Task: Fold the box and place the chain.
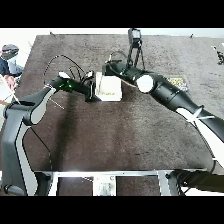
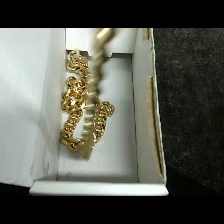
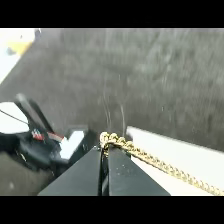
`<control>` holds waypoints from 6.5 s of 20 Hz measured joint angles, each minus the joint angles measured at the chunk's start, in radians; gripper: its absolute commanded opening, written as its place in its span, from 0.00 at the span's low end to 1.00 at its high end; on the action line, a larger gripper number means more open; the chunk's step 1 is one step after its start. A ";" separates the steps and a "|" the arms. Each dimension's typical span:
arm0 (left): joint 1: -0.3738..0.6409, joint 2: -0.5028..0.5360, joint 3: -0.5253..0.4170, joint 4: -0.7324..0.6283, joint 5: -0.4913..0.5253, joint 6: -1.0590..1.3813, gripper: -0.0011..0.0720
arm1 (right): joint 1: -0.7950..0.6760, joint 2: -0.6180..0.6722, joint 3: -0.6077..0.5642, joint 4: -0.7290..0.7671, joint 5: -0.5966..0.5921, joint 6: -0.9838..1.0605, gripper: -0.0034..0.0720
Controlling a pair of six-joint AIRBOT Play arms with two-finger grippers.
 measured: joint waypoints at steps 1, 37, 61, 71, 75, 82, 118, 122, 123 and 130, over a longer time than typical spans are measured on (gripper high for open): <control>0.000 0.000 0.000 0.000 0.000 0.000 0.66 | 0.001 -0.016 -0.005 0.000 0.008 0.001 0.06; 0.000 0.000 0.000 0.000 0.000 0.000 0.66 | -0.596 -0.225 -0.220 0.042 -0.043 0.182 0.17; 0.000 0.000 0.000 0.000 0.000 0.000 0.66 | -0.060 0.144 -0.105 0.041 -0.116 0.074 0.06; 0.000 0.000 0.000 0.000 0.000 0.000 0.66 | -0.008 0.015 -0.071 0.006 -0.017 0.074 0.21; 0.000 0.000 0.000 0.000 0.000 0.000 0.66 | -0.016 -0.033 -0.071 -0.023 0.028 0.073 0.37; 0.000 0.000 0.000 0.000 0.000 0.000 0.66 | -0.191 -0.050 -0.118 -0.081 0.184 0.075 0.37; 0.000 0.000 0.000 0.000 0.000 0.000 0.66 | -0.296 0.087 -0.226 0.064 0.001 0.056 0.06; 0.000 0.000 0.000 0.000 0.000 0.000 0.66 | -0.159 0.150 -0.179 0.061 -0.026 0.050 0.06; 0.000 0.000 0.000 0.000 0.000 0.000 0.66 | -0.129 0.158 -0.163 0.060 -0.034 0.045 0.06; 0.000 0.000 0.000 0.000 0.000 0.000 0.66 | -0.020 0.162 -0.107 0.061 -0.065 0.027 0.06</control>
